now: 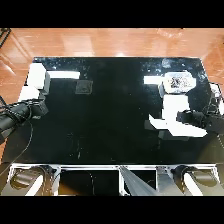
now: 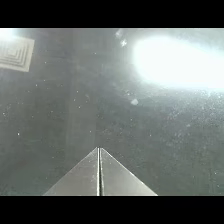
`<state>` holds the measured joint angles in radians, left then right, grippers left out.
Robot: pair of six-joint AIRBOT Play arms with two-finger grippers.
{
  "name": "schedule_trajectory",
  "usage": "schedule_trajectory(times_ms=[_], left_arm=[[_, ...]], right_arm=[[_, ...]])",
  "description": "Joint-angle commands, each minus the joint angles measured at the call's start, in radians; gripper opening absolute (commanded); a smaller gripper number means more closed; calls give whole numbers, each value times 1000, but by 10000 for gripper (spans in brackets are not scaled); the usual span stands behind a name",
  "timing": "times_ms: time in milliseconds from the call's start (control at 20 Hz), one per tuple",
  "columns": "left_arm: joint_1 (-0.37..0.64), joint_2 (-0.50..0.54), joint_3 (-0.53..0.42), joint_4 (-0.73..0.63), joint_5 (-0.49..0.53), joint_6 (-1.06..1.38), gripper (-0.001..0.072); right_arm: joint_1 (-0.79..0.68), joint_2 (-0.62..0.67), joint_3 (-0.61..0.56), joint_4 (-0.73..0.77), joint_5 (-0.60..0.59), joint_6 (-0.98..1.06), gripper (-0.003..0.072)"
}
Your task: Fold the box and place the chain.
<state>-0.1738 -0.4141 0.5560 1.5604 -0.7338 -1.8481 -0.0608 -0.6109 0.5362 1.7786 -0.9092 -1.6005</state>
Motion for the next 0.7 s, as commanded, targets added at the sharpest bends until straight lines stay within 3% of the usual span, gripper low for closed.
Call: schedule_trajectory(times_ms=[0,550,650], left_arm=[[1,9,0,-2,1,0,23],[1,9,0,-2,2,0,23],[1,8,0,-1,45,0,23]], right_arm=[[0,0,0,0,0,0,22],[0,0,0,0,0,0,23],[0,0,0,0,0,0,23]])
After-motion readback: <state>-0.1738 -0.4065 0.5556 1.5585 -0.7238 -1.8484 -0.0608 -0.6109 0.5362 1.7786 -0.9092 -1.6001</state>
